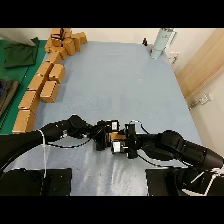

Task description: Fold the box.

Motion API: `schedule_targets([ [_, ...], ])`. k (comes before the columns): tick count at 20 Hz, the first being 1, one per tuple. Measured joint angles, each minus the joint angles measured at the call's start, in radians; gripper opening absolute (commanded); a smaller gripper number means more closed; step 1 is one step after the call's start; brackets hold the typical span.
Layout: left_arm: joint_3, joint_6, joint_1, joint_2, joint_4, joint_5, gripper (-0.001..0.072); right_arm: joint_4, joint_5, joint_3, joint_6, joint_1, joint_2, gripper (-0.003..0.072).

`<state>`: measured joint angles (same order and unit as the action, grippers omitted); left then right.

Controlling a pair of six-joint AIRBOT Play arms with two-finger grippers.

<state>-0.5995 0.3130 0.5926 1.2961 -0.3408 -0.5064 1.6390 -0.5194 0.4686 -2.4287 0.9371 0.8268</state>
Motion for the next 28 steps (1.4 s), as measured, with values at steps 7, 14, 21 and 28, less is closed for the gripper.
schedule_targets([
  [7, 0.0, 0.0, 0.0, 0.0, 0.0, 0.0, 0.0522, 0.028, -0.001, 0.0, 0.003, -0.002, 0.0, 0.0482],
  [14, 0.0, 0.0, 0.0, 0.0, 0.0, 0.0, 0.0522, 0.036, -0.01, -0.001, 0.004, 0.01, 0.0, 0.0483],
  [21, 0.0, 0.0, 0.0, 0.0, 0.0, 0.0, 0.0522, -0.021, 0.003, -0.008, 0.003, 0.023, 0.02, 0.0483],
  [28, 0.0, 0.0, 0.0, 0.0, 0.0, 0.0, 0.0522, -0.098, 0.034, -0.008, 0.003, 0.027, 0.029, 0.0336],
])
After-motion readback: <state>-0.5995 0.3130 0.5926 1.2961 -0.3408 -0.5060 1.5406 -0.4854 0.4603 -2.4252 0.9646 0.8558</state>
